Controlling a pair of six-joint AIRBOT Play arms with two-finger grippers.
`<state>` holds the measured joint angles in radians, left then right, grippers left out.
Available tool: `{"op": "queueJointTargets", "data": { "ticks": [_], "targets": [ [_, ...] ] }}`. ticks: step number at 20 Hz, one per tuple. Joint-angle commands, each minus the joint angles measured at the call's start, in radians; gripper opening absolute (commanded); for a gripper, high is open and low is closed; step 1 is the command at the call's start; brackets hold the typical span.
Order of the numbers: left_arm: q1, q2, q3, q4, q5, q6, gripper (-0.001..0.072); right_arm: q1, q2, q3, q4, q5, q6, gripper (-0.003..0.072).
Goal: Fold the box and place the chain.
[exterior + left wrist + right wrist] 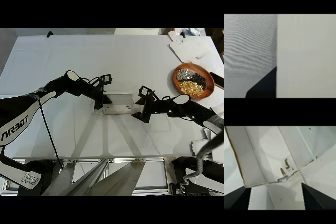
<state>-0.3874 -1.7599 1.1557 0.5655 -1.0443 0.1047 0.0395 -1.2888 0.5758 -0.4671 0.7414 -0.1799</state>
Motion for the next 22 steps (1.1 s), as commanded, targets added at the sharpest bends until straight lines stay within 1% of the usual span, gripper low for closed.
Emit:
{"op": "queueJointTargets", "data": {
  "ticks": [1,4,9,11,13,19,22],
  "targets": [
    [-0.001,-0.001,0.000,0.000,0.000,0.000,0.0013,-0.006,-0.052,0.058,-0.003,0.048,-0.015,0.0691],
    [0.000,-0.001,0.000,0.000,0.000,0.000,0.0013,-0.006,-0.079,0.105,-0.011,0.049,-0.016,0.0691],
    [-0.001,-0.001,0.000,0.000,0.000,0.000,0.0013,-0.006,-0.108,0.145,-0.126,0.055,-0.017,0.0691],
    [0.000,-0.001,0.000,0.000,0.000,0.000,0.0013,-0.006,-0.116,0.158,-0.120,0.063,-0.055,0.0691],
    [-0.001,-0.001,0.000,0.000,0.000,0.000,0.0013,-0.006,-0.139,0.180,-0.092,0.097,-0.087,0.0691],
    [0.000,-0.001,0.000,0.000,0.000,0.000,0.0013,-0.006,-0.209,0.251,-0.084,0.123,-0.092,0.0691],
    [-0.001,-0.001,0.000,0.000,0.000,0.000,0.0013,-0.006,-0.246,0.283,-0.066,0.212,-0.144,0.0691]
  ]
}}
